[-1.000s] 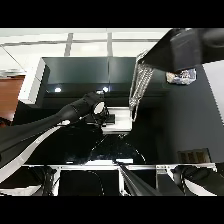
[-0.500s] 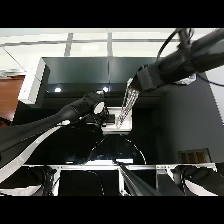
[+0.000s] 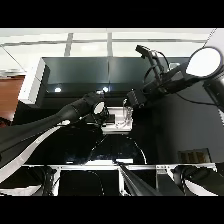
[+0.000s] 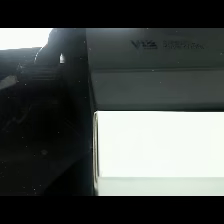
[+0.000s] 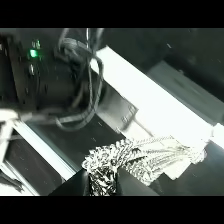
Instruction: Fold the box and place the chain.
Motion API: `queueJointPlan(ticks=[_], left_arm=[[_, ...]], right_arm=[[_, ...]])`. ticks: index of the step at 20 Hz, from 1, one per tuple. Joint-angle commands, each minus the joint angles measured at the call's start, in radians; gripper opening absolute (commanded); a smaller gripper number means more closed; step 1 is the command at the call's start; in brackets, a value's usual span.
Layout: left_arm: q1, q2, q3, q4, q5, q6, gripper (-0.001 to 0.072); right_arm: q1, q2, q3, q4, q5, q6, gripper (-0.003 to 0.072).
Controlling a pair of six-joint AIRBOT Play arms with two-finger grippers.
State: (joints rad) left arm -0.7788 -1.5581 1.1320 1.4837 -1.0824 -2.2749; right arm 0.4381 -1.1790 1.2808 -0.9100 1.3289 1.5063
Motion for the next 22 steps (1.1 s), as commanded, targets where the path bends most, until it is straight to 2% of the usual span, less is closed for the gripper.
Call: queueJointPlan(ticks=[1, 7, 8, 9, 10, 13, 17, 21, 22], left_arm=[[0.0, -0.001, 0.0, 0.0, 0.0, 0.0, 0.0027], [0.0, -0.001, 0.0, 0.0, 0.0, 0.0, 0.0027], [0.0, -0.001, 0.0, 0.0, 0.0, 0.0, 0.0027], [0.001, -0.001, 0.0, 0.0, 0.0, 0.0, 0.0027], [0.001, -0.001, 0.0, 0.0, 0.0, 0.0, 0.0027], [0.001, -0.002, 0.0, 0.0, 0.002, 0.0, 0.0027], [0.0, -0.018, 0.0, -0.001, 0.002, 0.0, 0.0027], [0.0, -0.022, 0.001, -0.041, 0.004, 0.0, 0.003], [0.001, -0.021, 0.008, -0.072, 0.003, 0.0, 0.0101]], right_arm=[[0.0, -0.002, -0.086, 0.045, -0.088, -0.008, 0.0009], [0.0, -0.004, -0.224, 0.034, -0.15, -0.008, 0.0014], [0.0, -0.004, -0.237, 0.035, -0.166, -0.007, 0.014], [0.0, -0.004, -0.242, 0.033, -0.172, -0.008, 0.0341], [-0.001, -0.003, -0.242, 0.021, -0.17, -0.008, 0.0384], [-0.046, 0.011, -0.242, -0.055, -0.126, -0.008, 0.0383], [-0.154, 0.048, -0.243, -0.312, -0.076, 0.019, 0.0383], [-0.186, 0.048, -0.255, -0.323, -0.077, -0.001, 0.0383], [-0.186, 0.048, -0.26, -0.321, -0.078, -0.002, 0.0383]])
